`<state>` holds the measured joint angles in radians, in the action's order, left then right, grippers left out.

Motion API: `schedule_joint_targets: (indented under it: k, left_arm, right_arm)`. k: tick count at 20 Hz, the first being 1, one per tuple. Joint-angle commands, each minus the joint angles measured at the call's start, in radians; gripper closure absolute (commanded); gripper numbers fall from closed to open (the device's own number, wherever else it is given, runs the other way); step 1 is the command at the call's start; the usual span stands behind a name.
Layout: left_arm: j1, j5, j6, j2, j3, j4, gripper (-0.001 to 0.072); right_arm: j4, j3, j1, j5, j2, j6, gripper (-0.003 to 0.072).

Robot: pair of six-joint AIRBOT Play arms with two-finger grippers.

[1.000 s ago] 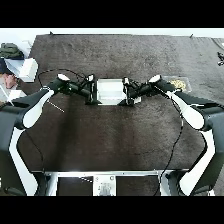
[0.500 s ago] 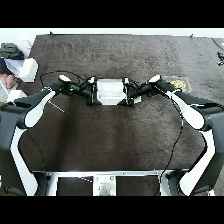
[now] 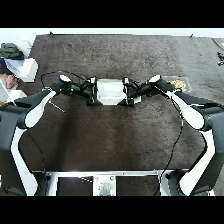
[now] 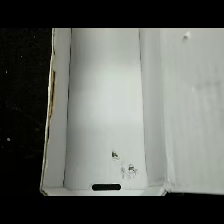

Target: Fold the box and place the chain.

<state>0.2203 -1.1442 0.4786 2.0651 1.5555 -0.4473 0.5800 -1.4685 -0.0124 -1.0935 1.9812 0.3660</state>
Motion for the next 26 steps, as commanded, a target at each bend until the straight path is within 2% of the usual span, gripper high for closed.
schedule_joint_targets:
  k: [1, 11, 12, 14, 15, 17, 26]
  left_arm:
    - [-0.001, 0.003, 0.001, 0.0, 0.0, -0.003, 0.0016]
    - [0.01, 0.011, -0.008, 0.0, 0.0, -0.018, 0.0019]
    - [0.01, 0.011, -0.019, 0.0, 0.0, -0.023, 0.0176]
    - [0.01, 0.011, -0.019, 0.0, 0.0, -0.032, 0.02]
    - [0.01, 0.01, -0.019, 0.0, 0.0, -0.032, 0.035]
    - [0.01, 0.011, -0.018, 0.0, 0.0, -0.032, 0.0377]
    - [0.01, 0.011, -0.018, 0.0, 0.001, -0.027, 0.0376]
  right_arm:
    - [0.0, 0.0, 0.001, -0.001, 0.0, 0.0, 0.0519]
    - [0.0, 0.0, 0.001, -0.001, 0.0, 0.0, 0.0518]
    - [0.0, 0.0, 0.001, -0.001, 0.0, 0.0, 0.0519]
    - [0.0, 0.0, 0.001, -0.001, 0.0, 0.0, 0.0518]
    - [0.0, 0.0, 0.001, -0.001, 0.0, 0.0, 0.0519]
    - [0.0, 0.0, 0.001, -0.001, 0.0, 0.0, 0.0519]
    - [0.0, 0.0, 0.001, -0.001, 0.0, 0.0, 0.0518]
